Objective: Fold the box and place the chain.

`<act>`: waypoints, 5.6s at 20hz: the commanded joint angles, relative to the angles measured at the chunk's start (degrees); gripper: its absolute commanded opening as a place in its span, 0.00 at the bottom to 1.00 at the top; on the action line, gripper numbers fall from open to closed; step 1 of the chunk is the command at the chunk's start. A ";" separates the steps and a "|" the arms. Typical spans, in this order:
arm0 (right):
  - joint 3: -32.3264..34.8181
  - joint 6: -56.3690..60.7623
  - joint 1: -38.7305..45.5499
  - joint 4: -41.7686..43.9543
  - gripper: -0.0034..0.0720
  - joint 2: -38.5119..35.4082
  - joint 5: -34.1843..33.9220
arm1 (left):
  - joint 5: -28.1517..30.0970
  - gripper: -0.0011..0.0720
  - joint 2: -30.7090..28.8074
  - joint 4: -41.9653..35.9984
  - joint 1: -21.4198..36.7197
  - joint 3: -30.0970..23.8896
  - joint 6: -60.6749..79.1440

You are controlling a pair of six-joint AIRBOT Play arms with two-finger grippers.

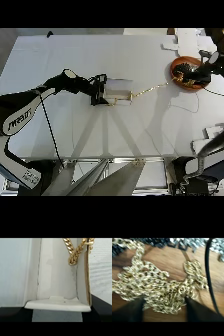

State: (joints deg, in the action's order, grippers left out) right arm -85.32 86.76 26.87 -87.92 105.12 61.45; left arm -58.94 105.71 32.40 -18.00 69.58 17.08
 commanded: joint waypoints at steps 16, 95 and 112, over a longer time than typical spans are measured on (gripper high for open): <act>0.11 -4.81 -0.50 1.79 0.06 -14.14 7.02 | 0.00 0.39 -0.02 0.02 0.04 0.02 0.00; 1.77 2.03 -24.37 3.85 1.00 -6.97 10.36 | 0.00 0.39 -0.02 0.02 0.04 0.02 0.00; 1.81 16.96 -25.38 0.17 0.57 -0.79 4.98 | 0.00 0.39 -0.02 0.02 0.04 0.02 0.00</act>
State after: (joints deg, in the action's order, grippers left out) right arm -83.53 103.11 1.89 -87.77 103.74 67.11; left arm -58.96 105.71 32.40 -18.00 69.58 17.08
